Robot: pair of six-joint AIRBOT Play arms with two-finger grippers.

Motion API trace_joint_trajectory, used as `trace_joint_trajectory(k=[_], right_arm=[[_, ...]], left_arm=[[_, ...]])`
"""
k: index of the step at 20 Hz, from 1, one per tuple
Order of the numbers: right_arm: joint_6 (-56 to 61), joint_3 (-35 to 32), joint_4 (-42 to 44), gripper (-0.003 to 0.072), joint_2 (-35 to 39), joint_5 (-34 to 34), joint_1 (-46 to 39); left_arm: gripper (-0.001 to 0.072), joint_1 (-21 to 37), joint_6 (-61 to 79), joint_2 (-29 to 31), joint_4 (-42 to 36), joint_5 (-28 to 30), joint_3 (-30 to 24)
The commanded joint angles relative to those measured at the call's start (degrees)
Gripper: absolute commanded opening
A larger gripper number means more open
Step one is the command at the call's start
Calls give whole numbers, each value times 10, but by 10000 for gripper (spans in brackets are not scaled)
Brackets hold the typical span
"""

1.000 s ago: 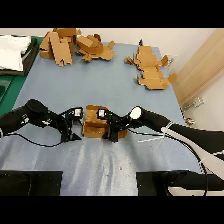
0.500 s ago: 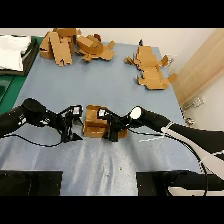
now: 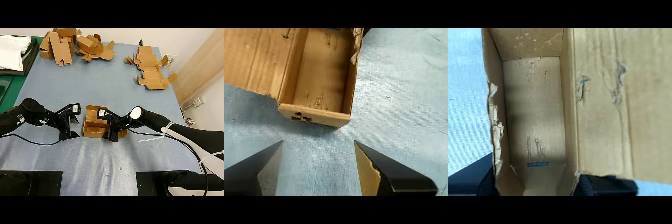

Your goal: Fold the box.

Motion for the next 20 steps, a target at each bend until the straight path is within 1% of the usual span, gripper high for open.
trace_joint_trajectory(k=[1,8,11,14,17,20], right_arm=[[0,0,0,508,0,0,0],[0,0,0,508,0,0,0],[0,0,0,507,0,0,0],[0,0,0,507,1,1,0],[0,0,0,508,0,1,0],[0,0,0,508,0,1,0]], left_arm=[[691,0,0,-1,-5,30,0],[691,-4,0,-1,-16,34,0],[690,-27,4,-26,-15,38,10],[690,-34,13,-63,-9,73,19],[690,-33,16,-70,13,73,19],[691,-33,56,-70,-2,74,20]])
